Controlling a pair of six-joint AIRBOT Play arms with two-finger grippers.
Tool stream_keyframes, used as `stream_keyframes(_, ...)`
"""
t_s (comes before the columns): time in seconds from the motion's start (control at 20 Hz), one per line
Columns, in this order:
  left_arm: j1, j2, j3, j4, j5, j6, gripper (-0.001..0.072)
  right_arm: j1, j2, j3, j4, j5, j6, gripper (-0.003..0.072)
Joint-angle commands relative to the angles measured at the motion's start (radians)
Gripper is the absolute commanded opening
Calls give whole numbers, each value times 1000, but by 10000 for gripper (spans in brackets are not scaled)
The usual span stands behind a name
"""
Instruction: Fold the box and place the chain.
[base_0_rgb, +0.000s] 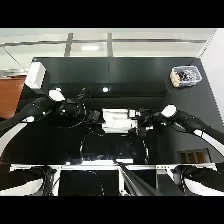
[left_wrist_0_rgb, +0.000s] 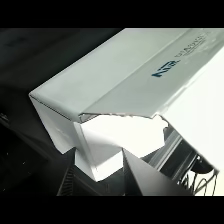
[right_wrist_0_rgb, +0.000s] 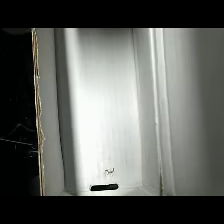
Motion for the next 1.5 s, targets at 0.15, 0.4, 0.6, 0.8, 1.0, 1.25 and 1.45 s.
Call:
stream_keyframes(0.15, -63, 14, 1, 80, 93, -141, 348, 0, -1, -1, 0, 0, 0, 167)
stream_keyframes(0.4, -144, 14, 5, 118, 197, -233, 348, 0, -1, -1, 0, 0, 0, 167)
stream_keyframes(0.6, -200, 14, 55, 373, 191, -421, 348, 0, -1, -1, 0, 0, 0, 167)
stream_keyframes(0.8, -249, 11, 107, 556, 163, -571, 348, 0, -1, -1, 0, 0, 0, 167)
stream_keyframes(1.0, -330, -6, 137, 694, 124, -741, 348, 0, -1, -1, 0, 0, 0, 167)
stream_keyframes(1.25, -433, -53, 214, 892, 53, -999, 347, 0, -1, -1, 0, 0, 0, 167)
stream_keyframes(1.45, -444, -138, 336, 901, -72, -1045, 347, 0, -1, -1, 0, 0, 0, 167)
